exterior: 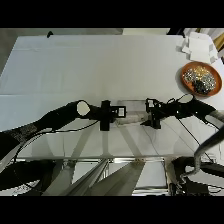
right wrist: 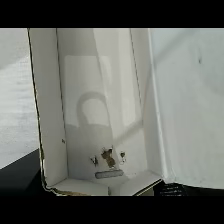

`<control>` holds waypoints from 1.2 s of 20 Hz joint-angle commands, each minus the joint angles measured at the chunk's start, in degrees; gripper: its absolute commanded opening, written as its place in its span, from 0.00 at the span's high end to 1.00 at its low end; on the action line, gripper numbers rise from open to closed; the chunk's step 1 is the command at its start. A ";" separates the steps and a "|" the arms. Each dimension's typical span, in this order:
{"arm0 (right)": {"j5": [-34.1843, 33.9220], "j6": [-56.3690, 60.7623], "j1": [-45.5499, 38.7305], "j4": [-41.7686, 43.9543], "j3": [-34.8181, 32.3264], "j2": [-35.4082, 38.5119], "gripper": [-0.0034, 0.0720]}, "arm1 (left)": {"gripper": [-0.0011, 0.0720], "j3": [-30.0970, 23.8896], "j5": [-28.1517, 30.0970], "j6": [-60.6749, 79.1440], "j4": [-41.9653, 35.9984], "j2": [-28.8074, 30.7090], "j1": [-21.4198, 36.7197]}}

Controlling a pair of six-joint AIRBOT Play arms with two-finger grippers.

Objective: Fold the box and place the chain.

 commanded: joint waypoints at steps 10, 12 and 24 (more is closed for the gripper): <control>-0.11 0.04 0.07 0.09 0.02 0.00 0.35 | 0.77 0.04 -5.53 1.68 3.89 0.04 4.52; -0.11 0.04 0.07 0.09 0.02 0.00 0.35 | 0.68 0.04 -5.75 1.70 3.89 0.04 5.51; -0.11 0.04 0.07 0.09 0.02 0.00 0.35 | 0.61 0.04 -6.05 3.87 -0.26 -2.27 2.71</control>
